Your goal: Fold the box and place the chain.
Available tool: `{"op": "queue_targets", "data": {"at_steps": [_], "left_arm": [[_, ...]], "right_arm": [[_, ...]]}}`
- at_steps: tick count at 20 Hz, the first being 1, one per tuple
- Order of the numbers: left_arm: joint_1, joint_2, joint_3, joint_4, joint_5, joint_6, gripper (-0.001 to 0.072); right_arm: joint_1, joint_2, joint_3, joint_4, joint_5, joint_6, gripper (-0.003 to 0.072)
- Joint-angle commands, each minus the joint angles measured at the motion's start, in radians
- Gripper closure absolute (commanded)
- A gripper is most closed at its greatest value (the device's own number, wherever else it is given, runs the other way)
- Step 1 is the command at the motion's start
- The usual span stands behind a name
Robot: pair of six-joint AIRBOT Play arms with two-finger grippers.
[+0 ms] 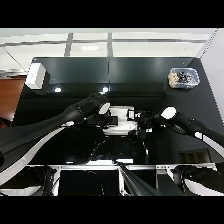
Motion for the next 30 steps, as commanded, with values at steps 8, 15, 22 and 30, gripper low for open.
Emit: {"op": "queue_targets", "data": {"at_steps": [8,15,22,30], "left_arm": [[0.001,0.0,0.001,-0.001,-0.021,0.002,0.0686],[0.001,0.0,0.001,-0.021,-0.018,0.062,0.0686],[0.001,0.0,0.001,-0.023,-0.017,0.062,0.0686],[0.001,0.0,0.001,-0.023,-0.016,0.061,0.0686]], "right_arm": [[-0.009,0.105,0.027,-0.2,0.115,0.35,0.0001],[-0.024,0.194,0.035,-0.368,0.139,0.321,0.0043],[-0.019,0.166,0.035,-0.239,0.126,0.172,0.0158],[-0.005,0.135,0.034,-0.073,0.126,0.159,0.0502]]}}
